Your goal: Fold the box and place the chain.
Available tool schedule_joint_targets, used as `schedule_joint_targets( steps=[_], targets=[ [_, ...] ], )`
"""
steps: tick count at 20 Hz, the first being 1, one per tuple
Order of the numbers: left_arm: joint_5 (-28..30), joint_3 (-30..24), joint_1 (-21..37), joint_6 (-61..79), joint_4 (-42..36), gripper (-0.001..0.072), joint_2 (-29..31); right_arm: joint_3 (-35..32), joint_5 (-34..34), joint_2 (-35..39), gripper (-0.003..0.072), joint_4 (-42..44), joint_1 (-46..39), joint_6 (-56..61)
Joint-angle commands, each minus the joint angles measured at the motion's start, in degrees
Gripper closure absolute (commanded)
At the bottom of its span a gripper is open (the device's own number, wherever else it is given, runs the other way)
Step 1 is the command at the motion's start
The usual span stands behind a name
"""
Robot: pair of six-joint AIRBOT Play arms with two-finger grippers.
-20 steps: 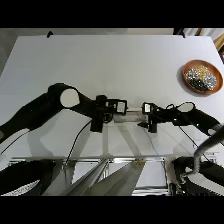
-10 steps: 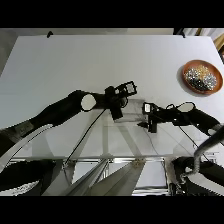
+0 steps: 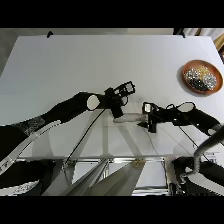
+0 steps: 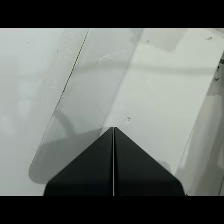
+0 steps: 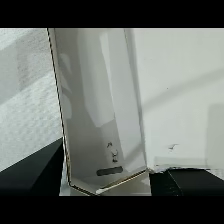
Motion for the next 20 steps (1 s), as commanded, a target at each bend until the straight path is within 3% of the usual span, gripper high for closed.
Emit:
schedule_joint_targets(
  steps=[1, 6, 8, 14, 15, 18, 20],
  targets=[
    [-1.97, 0.00, 0.39, 0.09, 2.10, 0.0703, 2.95, 0.00, -0.02, 0.02, 0.0286, -0.04, -0.02, -0.02],
    [-20.74, -0.04, 3.32, -0.07, 12.98, 0.0707, 9.60, 0.00, -0.02, 0.02, 0.0286, -0.04, -0.02, -0.02],
    [-25.24, -1.20, 3.89, -0.13, 15.87, 0.0707, 10.49, 0.00, -0.02, 0.02, 0.0286, -0.04, -0.02, -0.02],
    [-23.61, -7.04, 4.04, 13.62, 10.86, 0.0692, 7.82, 0.00, 0.00, 0.02, 0.0286, -0.04, -0.02, -0.02],
    [-22.95, -7.04, 4.04, 15.63, 9.94, 0.0673, 6.93, 0.00, -0.02, 0.02, 0.0286, -0.04, -0.02, -0.02],
    [-17.99, -7.04, 3.93, 18.01, 6.84, 0.0477, 4.79, 0.00, -0.02, 0.02, 0.0286, -0.04, -0.02, -0.02],
    [-16.04, -7.04, 3.87, 18.47, 5.90, 0.0478, 3.89, 0.00, -0.02, 0.02, 0.0286, -0.04, -0.02, -0.02]
  ],
)
